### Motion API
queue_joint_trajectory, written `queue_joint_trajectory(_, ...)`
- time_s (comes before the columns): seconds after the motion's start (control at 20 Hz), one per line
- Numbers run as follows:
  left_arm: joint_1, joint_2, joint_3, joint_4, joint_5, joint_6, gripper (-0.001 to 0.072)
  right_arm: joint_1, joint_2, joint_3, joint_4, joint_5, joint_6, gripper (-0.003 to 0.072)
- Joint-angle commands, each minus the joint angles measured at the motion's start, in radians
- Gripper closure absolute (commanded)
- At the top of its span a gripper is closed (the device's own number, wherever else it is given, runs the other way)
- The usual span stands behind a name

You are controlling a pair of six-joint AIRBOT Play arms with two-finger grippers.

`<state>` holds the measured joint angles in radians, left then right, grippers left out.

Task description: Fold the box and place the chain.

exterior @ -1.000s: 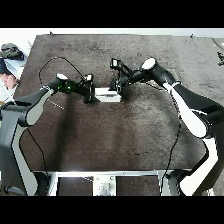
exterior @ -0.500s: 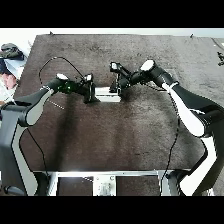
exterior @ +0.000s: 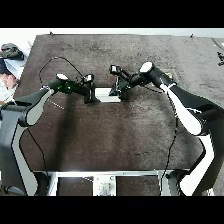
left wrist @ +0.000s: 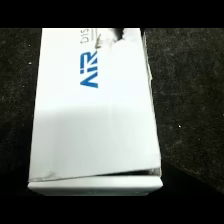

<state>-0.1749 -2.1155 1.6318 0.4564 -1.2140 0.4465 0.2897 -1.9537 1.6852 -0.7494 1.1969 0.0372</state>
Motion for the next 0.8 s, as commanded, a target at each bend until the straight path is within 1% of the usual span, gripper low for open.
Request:
queue_joint_trajectory(0.0, 0.0, 0.0, 0.0, -0.001, 0.002, -0.002, 0.0365, -0.001, -0.021, 0.0, -0.01, 0.027, 0.024, 0.0493)
queue_joint_trajectory(0.05, 0.0, 0.0, 0.0, 0.0, 0.002, -0.002, 0.0365, -0.001, -0.02, 0.0, -0.01, 0.027, 0.027, 0.0435)
queue_joint_trajectory(0.3, 0.0, 0.0, 0.0, -0.001, 0.002, -0.002, 0.0365, -0.01, 0.032, 0.002, 0.04, 0.024, 0.027, 0.0434)
queue_joint_trajectory(0.45, 0.0, 0.0, 0.0, -0.001, 0.002, -0.002, 0.0365, -0.011, 0.07, 0.002, 0.058, -0.011, 0.027, 0.0435)
queue_joint_trajectory(0.5, 0.0, 0.0, 0.0, 0.0, 0.002, -0.002, 0.0365, -0.011, 0.071, 0.002, 0.074, -0.016, 0.027, 0.0446)
queue_joint_trajectory(0.55, 0.0, 0.0, 0.0, 0.0, 0.002, -0.002, 0.0365, -0.011, 0.069, 0.002, 0.083, -0.022, 0.027, 0.0554)
queue_joint_trajectory(0.6, 0.0, 0.0, 0.0, 0.0, 0.002, -0.002, 0.0365, -0.011, 0.065, 0.002, 0.085, -0.025, 0.031, 0.0643)
queue_joint_trajectory(0.65, 0.0, 0.0, 0.0, 0.0, 0.002, -0.002, 0.0365, -0.011, 0.058, 0.002, 0.085, -0.027, 0.047, 0.0674)
queue_joint_trajectory(0.75, 0.0, 0.0, 0.0, 0.0, 0.002, -0.002, 0.0365, -0.011, 0.037, 0.0, 0.083, -0.025, 0.095, 0.0674)
